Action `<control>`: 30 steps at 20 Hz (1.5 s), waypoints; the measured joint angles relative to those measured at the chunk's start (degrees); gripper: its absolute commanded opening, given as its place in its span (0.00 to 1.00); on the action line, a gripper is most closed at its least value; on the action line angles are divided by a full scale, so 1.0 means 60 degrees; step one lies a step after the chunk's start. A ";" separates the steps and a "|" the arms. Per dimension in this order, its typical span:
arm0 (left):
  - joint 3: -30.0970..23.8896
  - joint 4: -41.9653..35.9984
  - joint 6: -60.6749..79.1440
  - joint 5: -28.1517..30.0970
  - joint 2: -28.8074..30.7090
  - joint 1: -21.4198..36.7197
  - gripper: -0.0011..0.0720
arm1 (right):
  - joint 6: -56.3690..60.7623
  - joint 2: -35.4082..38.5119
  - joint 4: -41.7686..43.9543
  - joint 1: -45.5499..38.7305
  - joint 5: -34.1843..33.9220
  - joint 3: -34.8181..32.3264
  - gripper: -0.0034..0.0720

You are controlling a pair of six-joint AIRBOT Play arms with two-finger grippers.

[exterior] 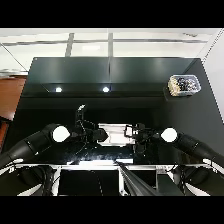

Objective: Fold the box and place the chain.

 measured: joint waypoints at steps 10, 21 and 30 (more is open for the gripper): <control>0.1934 0.5187 -0.4608 -0.2473 -0.0878 -0.1603 0.59 | 0.0018 0.0000 0.0000 0.0000 0.0000 0.0000 0.69; 0.2725 0.5519 -0.5264 -0.2787 -0.1923 -0.2000 0.49 | 0.0000 0.0000 0.0000 0.0000 0.0000 0.0000 0.69; 0.3413 0.5785 -0.5351 -0.3151 -0.2718 -0.2153 0.39 | 0.0004 0.0000 0.0004 0.0000 0.0000 0.0000 0.69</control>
